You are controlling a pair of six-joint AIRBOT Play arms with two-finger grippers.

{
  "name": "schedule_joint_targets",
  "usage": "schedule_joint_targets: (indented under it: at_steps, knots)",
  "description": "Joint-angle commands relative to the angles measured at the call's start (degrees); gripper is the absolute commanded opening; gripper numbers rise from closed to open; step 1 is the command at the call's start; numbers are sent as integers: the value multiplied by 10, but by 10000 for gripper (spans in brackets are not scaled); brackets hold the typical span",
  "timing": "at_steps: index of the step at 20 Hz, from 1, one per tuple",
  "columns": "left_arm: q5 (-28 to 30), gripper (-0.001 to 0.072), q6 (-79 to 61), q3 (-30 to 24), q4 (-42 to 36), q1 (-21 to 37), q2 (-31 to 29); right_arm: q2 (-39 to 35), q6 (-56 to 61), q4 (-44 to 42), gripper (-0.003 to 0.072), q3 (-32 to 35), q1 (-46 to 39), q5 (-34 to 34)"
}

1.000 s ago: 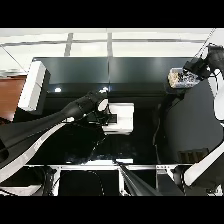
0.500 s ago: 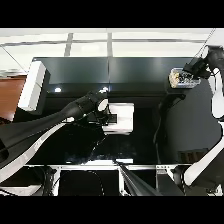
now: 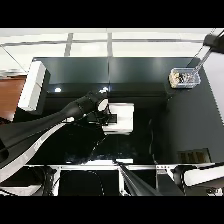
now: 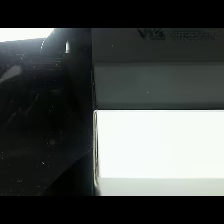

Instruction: Fold the box and place the chain.

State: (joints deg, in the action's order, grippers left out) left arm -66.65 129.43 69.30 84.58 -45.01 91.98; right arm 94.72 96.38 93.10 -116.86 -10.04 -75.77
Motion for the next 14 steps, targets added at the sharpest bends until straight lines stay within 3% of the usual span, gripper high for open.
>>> schedule_joint_targets:
  at_steps: [1,8,14]
  knots:
    - [0,27,0,0,0,0,0,-95,-26,-45,13,-1,18,-3]
    - [0,27,0,0,0,0,0,-269,-75,-181,13,-1,40,-12]
    - [0,27,0,0,0,0,0,-345,-79,-209,12,-1,117,-44]
